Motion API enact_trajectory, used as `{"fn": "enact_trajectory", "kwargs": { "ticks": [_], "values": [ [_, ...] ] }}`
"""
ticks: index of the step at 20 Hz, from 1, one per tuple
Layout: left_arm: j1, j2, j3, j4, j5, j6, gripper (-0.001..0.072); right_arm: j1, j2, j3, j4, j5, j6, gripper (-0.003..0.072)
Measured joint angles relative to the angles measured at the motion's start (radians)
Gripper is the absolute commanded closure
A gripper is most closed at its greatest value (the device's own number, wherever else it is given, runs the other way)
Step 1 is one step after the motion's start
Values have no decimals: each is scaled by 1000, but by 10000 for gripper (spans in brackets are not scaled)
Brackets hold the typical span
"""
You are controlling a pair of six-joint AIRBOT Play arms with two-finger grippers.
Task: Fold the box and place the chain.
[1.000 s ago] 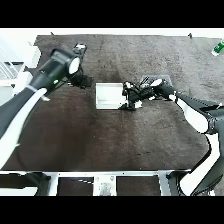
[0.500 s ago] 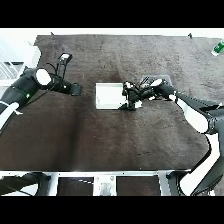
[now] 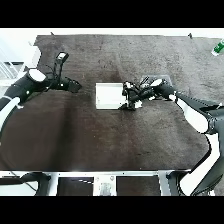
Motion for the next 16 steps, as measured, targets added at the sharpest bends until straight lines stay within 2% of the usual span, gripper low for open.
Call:
{"fn": "enact_trajectory", "kwargs": {
  "ticks": [3, 5, 9, 16],
  "values": [
    [44, -143, 105, -128, -175, 274, 330, 0, 0, 0, 0, 0, 0, 123],
    [47, -203, 143, -162, -262, 475, -9, 0, 0, 0, 0, 0, 0, 123],
    [26, -252, 174, -194, -351, 762, -5, 0, 0, 0, 0, 0, 0, 123],
    [8, -293, 183, -206, -414, 982, -6, 0, 0, 0, 0, 0, 0, 123]
  ]
}}
